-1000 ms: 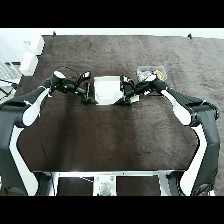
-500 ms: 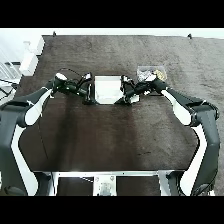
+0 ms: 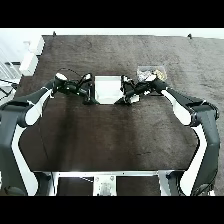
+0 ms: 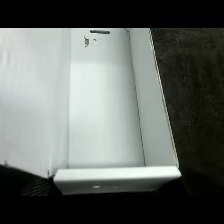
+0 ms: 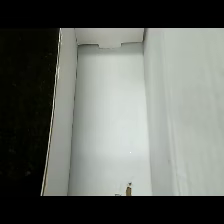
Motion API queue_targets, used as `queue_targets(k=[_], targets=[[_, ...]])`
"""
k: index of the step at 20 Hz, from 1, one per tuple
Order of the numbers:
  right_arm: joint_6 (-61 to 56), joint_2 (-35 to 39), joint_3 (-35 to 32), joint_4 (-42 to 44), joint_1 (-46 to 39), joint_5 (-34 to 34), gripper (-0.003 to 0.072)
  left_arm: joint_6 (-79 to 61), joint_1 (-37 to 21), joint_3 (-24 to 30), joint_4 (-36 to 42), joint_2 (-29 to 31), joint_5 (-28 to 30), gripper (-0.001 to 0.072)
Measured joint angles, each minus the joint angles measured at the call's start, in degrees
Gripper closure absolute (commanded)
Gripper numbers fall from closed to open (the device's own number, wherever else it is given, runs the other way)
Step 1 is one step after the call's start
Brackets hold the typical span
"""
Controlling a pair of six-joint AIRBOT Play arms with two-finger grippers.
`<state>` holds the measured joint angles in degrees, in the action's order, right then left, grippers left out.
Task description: Fold the box and place the chain.
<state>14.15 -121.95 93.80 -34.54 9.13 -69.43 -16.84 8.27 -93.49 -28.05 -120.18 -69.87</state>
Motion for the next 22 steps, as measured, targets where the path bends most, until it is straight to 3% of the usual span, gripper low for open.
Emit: queue_targets(k=[10,22], targets=[[0.0,0.0,0.0,0.0,0.0,0.0,0.0230,-0.6,1.7,0.0,-2.4,0.0,1.5,-0.0011],[0.0,0.0,0.0,0.0,0.0,0.0,0.0230,-0.8,1.9,0.0,-0.2,-0.3,2.3,-0.0011]])
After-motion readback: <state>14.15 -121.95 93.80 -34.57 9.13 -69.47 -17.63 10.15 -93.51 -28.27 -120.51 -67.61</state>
